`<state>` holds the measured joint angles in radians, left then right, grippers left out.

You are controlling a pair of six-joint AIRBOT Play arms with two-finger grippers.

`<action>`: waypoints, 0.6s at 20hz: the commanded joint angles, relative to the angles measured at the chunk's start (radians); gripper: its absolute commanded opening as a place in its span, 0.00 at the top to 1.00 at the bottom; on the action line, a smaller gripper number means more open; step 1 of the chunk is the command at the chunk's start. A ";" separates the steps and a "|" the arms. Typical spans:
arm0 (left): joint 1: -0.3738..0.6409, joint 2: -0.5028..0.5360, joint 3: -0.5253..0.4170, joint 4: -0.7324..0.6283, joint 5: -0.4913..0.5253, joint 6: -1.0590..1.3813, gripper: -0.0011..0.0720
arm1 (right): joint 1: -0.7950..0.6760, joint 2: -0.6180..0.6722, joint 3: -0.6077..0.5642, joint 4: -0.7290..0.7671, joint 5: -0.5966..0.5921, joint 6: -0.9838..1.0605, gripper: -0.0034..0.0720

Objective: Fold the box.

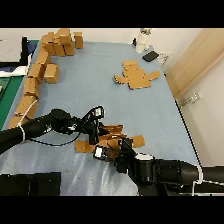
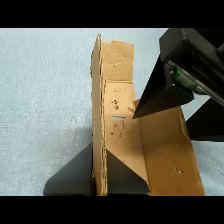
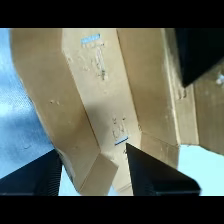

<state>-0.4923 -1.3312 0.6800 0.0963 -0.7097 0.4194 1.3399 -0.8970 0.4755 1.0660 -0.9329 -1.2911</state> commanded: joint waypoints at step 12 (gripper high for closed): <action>-0.001 -0.001 0.000 0.000 0.000 0.000 0.97 | -0.190 0.245 -0.134 -0.021 0.208 -0.129 0.00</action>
<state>-0.4923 -1.3315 0.6800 0.0963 -0.7097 0.4198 1.2064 -0.7448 0.4004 1.0458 -0.8139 -1.3682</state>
